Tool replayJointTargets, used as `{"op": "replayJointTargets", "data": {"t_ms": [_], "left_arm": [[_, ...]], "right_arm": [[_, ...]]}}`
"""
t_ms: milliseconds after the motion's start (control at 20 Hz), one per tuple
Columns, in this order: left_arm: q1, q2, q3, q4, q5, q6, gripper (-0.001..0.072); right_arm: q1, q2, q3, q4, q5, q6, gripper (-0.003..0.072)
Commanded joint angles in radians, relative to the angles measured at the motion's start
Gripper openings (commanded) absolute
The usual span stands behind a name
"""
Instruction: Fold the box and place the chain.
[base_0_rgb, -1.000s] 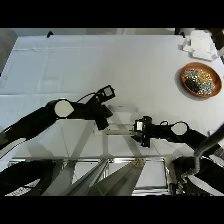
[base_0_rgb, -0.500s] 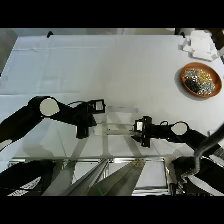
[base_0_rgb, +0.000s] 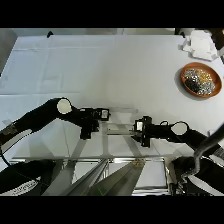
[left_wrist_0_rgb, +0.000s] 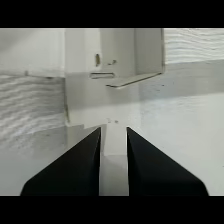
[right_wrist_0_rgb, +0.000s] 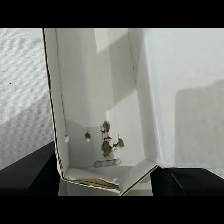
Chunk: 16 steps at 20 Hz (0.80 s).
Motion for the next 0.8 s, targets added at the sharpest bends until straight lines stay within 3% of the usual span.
{"op": "replayJointTargets", "data": {"t_ms": [0, 200, 350, 750], "left_arm": [[-0.001, -0.017, -0.001, 0.007, 0.074, 0.014, 0.0211], [-0.002, -0.048, -0.001, 0.016, 0.109, 0.014, 0.0235], [-0.003, -0.084, -0.001, 0.015, 0.135, 0.013, 0.0354], [-0.05, -0.085, -0.001, -0.036, 0.187, 0.139, 0.0353]], "right_arm": [[0.0, 0.0, 0.0, 0.0, 0.0, 0.0, 0.0408], [0.0, 0.0, 0.0, 0.0, 0.0, 0.0, 0.0408], [0.0, 0.0, 0.0, 0.0, 0.0, 0.0, 0.0408], [0.0, 0.0, 0.0, 0.0, 0.0, 0.0, 0.0408]]}}
